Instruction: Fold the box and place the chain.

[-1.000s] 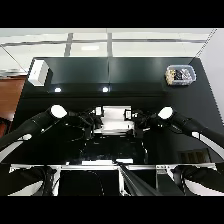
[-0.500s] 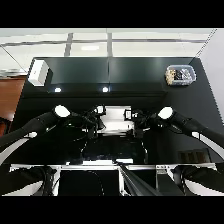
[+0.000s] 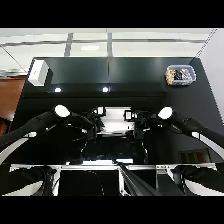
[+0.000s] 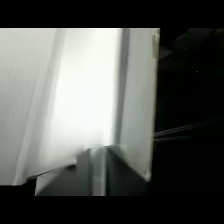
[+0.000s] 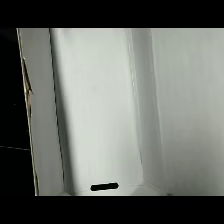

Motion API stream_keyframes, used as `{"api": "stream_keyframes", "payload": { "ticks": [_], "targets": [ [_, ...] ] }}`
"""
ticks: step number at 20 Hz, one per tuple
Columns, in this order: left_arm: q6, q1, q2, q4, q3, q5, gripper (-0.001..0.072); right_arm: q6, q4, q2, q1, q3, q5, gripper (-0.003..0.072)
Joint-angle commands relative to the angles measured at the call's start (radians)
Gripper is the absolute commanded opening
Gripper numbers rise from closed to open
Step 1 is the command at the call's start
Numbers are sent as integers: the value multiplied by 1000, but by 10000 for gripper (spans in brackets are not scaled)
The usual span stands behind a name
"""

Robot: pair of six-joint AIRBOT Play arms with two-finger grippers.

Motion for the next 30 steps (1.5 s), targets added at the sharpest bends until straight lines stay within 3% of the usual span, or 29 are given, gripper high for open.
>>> {"api": "stream_keyframes", "payload": {
  "ticks": [1,5,8,11,14,16,19,24,29,30],
  "targets": [
    [-236,42,44,180,47,-105,23,0,0,0,0,1,-3,66],
    [-681,190,202,459,101,-214,23,0,0,0,0,1,-3,66],
    [-1104,362,275,549,94,-256,24,0,0,0,0,1,-3,66],
    [-1301,533,231,468,16,-357,25,0,0,0,0,1,-3,66],
    [-1145,635,121,125,-92,-438,23,0,0,0,0,1,-3,66],
    [-1086,626,48,0,-137,-404,22,0,0,0,0,1,-3,66],
    [-1088,526,-46,17,-134,-299,22,0,0,0,0,1,-3,66],
    [-1094,355,-107,12,-53,-241,22,0,0,0,0,1,-3,66],
    [-1032,354,-106,4,65,-347,33,0,0,0,0,1,-3,66],
    [-1032,356,-106,5,82,-364,140,0,0,0,0,1,-3,66]
  ]
}}
